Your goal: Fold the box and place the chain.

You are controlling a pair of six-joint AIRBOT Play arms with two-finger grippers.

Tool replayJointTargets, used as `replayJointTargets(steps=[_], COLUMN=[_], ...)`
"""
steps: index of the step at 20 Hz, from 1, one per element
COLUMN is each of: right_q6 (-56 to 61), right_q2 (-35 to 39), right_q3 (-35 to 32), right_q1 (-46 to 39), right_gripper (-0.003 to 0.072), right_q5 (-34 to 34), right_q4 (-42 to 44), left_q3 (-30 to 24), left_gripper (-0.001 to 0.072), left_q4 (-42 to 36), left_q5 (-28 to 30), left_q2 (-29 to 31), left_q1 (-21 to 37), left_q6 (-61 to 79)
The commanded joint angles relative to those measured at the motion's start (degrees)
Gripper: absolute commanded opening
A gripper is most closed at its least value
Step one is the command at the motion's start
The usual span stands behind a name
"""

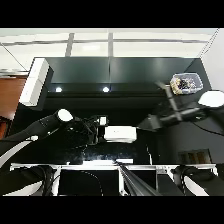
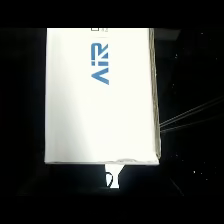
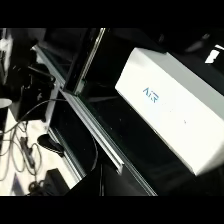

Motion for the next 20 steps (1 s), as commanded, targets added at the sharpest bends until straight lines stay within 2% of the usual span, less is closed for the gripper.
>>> replayJointTargets(steps=[1, 3, 5, 7, 9, 11, 14, 18, 20], right_q6=[5.6, 5.8, 5.8, 5.7, 5.4, 5.4, 5.4, 4.9, 3.7], right_q2=[9.2, 11.3, 11.5, 11.5, 11.5, 11.4, 11.4, 11.4, 11.4], right_q3=[0.8, 0.8, 0.8, 0.8, 0.6, 0.6, 0.5, 0.5, 0.5], right_q1=[-8.1, -11.3, -13.2, -13.3, -13.3, -13.3, -13.3, -13.3, -13.3], right_gripper=[0.0012, 0.0012, 0.0012, 0.0012, 0.0012, 0.0013, 0.0012, 0.0012, 0.0013], right_q5=[5.4, 5.4, 5.0, 2.1, -1.8, -4.4, -4.8, -4.7, -4.7], right_q4=[-14.4, -19.4, -20.0, -19.9, -19.9, -20.0, -20.0, -19.9, -19.9], left_q3=[0.1, 0.5, 0.9, 1.8, 3.3, 5.3, 9.8, 16.8, 18.9], left_gripper=[0.0713, 0.0714, 0.0713, 0.0712, 0.0711, 0.0711, 0.0711, 0.0711, 0.0711], left_q4=[1.2, 5.9, 11.0, 11.4, 11.2, 11.0, 7.1, 6.8, 6.8], left_q5=[-0.1, -0.3, -1.7, -5.4, -7.0, -5.6, -2.3, -2.1, -2.0], left_q2=[2.6, 6.6, 11.3, 14.4, 14.3, 12.1, 6.0, -3.8, -6.7], left_q1=[0.0, 0.0, 0.0, -0.1, -1.4, -3.5, -6.8, -10.3, -10.9], left_q6=[-1.8, -6.9, -14.9, -19.5, -22.8, -24.0, -23.9, -24.0, -27.1])
